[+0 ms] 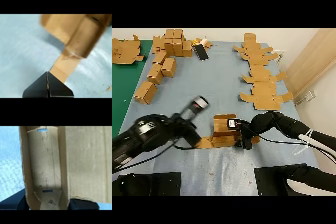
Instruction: Fold the box.
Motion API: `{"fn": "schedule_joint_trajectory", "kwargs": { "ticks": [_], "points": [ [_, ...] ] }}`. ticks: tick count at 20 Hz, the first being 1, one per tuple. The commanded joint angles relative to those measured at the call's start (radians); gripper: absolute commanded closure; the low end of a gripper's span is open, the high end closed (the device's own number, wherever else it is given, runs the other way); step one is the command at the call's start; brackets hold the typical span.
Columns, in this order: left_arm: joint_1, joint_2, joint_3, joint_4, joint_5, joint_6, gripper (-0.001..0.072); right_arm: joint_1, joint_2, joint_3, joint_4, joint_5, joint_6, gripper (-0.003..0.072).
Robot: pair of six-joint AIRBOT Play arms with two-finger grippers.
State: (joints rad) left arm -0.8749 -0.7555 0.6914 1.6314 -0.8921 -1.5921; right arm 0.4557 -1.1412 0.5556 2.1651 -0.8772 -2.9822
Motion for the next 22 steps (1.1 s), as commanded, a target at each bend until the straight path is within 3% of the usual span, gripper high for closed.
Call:
{"fn": "schedule_joint_trajectory", "kwargs": {
  "ticks": [1, 3, 7, 13, 22],
  "points": [
    [0.044, 0.121, -0.047, 0.199, -0.180, -0.716, 0.0699, 0.000, 0.001, 0.000, 0.000, 0.000, 0.000, 0.0182],
    [0.098, 0.116, -0.135, 0.100, -0.148, -0.811, 0.0699, 0.000, 0.001, 0.000, 0.000, 0.000, 0.000, 0.0182],
    [0.183, 0.072, -0.271, -0.134, 0.042, -0.786, 0.0700, 0.000, 0.001, 0.000, 0.000, 0.000, 0.000, 0.0182],
    [0.257, -0.053, -0.303, -0.544, 0.160, -0.442, 0.0700, 0.000, 0.001, 0.000, 0.000, 0.000, 0.000, 0.0182],
    [0.259, -0.099, -0.303, -0.671, 0.238, -0.298, 0.0700, 0.000, 0.001, 0.000, 0.000, 0.000, 0.000, 0.0182]
  ]
}}
